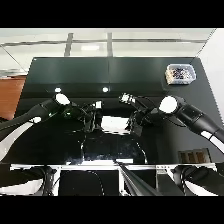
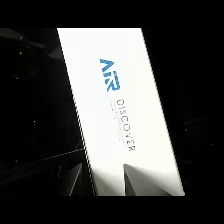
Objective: Fold the box and place the chain.
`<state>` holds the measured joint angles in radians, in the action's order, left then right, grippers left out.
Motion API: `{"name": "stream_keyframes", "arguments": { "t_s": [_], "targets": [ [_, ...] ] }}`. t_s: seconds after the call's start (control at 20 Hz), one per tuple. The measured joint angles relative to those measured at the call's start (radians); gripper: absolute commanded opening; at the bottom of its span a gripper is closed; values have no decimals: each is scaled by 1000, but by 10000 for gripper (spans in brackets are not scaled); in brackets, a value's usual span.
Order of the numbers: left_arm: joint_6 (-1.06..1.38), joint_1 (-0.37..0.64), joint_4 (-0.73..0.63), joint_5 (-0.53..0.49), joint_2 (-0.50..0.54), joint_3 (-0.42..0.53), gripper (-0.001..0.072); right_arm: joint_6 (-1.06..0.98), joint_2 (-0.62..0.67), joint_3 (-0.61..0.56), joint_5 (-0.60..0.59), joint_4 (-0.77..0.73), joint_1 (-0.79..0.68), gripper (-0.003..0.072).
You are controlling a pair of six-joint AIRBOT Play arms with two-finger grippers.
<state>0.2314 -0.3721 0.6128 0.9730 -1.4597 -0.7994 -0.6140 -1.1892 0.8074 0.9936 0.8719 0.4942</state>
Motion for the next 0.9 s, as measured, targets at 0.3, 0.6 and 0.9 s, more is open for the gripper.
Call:
{"name": "stream_keyframes", "arguments": {
  "t_s": [0.3, 0.6, 0.9],
  "targets": [
    [-2, 0, 0, 2, 0, 0, 355, -147, 52, 43, 111, -8, -13, 12],
    [-2, 0, 0, 2, 0, 0, 355, -404, 81, -9, 145, -126, -27, 17],
    [-2, 0, 0, 3, 0, 0, 355, -457, 28, -130, -108, -387, -27, 17]
  ]
}}
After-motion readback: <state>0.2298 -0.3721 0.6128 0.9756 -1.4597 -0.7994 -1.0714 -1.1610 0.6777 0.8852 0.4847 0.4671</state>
